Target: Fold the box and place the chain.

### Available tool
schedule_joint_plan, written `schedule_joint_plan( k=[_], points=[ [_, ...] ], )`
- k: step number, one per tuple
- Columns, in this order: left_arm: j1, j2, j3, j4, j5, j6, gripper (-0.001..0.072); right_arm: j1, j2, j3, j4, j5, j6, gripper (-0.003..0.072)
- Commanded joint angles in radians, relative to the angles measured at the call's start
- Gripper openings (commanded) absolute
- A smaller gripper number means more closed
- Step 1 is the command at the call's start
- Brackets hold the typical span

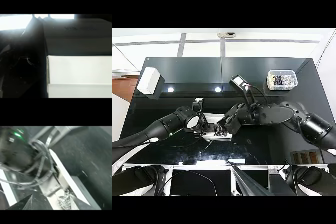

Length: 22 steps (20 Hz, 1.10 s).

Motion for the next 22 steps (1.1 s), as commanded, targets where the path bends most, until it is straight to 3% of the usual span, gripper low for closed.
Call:
schedule_joint_plan(
  k=[1,6,7,8,9,10,12,13,18,22],
  points=[
    [0.000,0.000,0.000,0.001,-0.001,0.001,0.0031,-0.106,0.052,0.003,-0.126,-0.138,0.061,0.0535],
    [0.000,0.000,0.001,0.001,0.003,0.000,0.0031,-0.400,0.177,0.002,-0.338,-0.382,0.141,0.0538],
    [0.000,0.000,0.002,0.002,0.003,-0.001,0.0031,-0.435,0.176,-0.003,-0.346,-0.396,0.152,0.0568],
    [0.000,0.000,0.007,0.006,0.000,-0.002,0.0032,-0.458,0.176,-0.014,-0.347,-0.395,0.151,0.0701],
    [0.000,0.000,0.019,0.008,-0.006,-0.002,0.0053,-0.470,0.176,-0.029,-0.348,-0.383,0.151,0.0701],
    [0.000,0.003,0.039,0.009,-0.023,0.002,0.0169,-0.475,0.176,-0.044,-0.348,-0.372,0.152,0.0701],
    [0.000,0.021,0.088,0.020,-0.061,0.060,0.0474,-0.475,0.176,-0.072,-0.350,-0.357,0.153,0.0700],
    [0.000,0.036,0.111,0.030,-0.087,0.099,0.0504,-0.475,0.176,-0.079,-0.354,-0.354,0.160,0.0700],
    [0.042,0.180,0.135,0.031,-0.236,0.425,0.0503,-0.475,0.176,-0.080,-0.374,-0.350,0.174,0.0700],
    [0.212,0.328,0.061,-0.004,-0.352,0.604,0.0503,-0.475,0.176,-0.080,-0.373,-0.342,0.178,0.0700]
  ],
)
